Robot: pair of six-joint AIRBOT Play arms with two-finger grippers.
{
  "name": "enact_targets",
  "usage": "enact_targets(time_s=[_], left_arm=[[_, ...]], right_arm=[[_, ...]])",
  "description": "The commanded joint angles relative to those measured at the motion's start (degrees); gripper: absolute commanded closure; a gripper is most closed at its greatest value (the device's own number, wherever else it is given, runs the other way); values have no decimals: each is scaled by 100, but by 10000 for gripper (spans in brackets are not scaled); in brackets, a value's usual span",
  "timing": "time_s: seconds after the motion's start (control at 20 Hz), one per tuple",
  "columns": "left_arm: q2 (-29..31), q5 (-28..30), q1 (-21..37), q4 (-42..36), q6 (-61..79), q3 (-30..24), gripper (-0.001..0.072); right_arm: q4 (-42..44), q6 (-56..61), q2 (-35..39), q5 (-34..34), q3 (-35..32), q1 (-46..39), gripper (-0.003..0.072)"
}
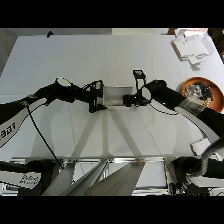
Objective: Fold the box and place the chain.
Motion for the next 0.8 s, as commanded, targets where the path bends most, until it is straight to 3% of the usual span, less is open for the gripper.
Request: enact_targets(time_s=[0.0, 0.05, 0.25, 0.3, 0.35, 0.45, 0.6, 0.65, 0.75], left_arm=[[2, -7, 0, 2, 0, 0, 452], [2, -7, 0, 2, 0, 0, 452], [2, -7, 0, 2, 0, 0, 452], [2, -7, 0, 2, 0, 0, 452], [2, -7, 0, 2, 0, 0, 452], [2, -7, 0, 2, 0, 0, 452], [2, -7, 0, 2, 0, 0, 452], [2, -9, 0, 2, 0, 0, 452], [2, -4, 0, 2, 0, 0, 452]], right_arm=[[-490, 872, -295, 313, 396, 210, 241], [-518, 975, -367, 380, 481, 221, 284], [-573, 1049, -442, 415, 527, 229, 299], [-586, 1049, -442, 415, 527, 229, 368], [-603, 1062, -442, 398, 527, 229, 535], [-673, 1344, -442, 387, 527, 229, 676], [-673, 1349, -439, 321, 527, 229, 676], [-664, 1346, -437, 258, 527, 229, 633], [-662, 1340, -389, 212, 527, 229, 346]])
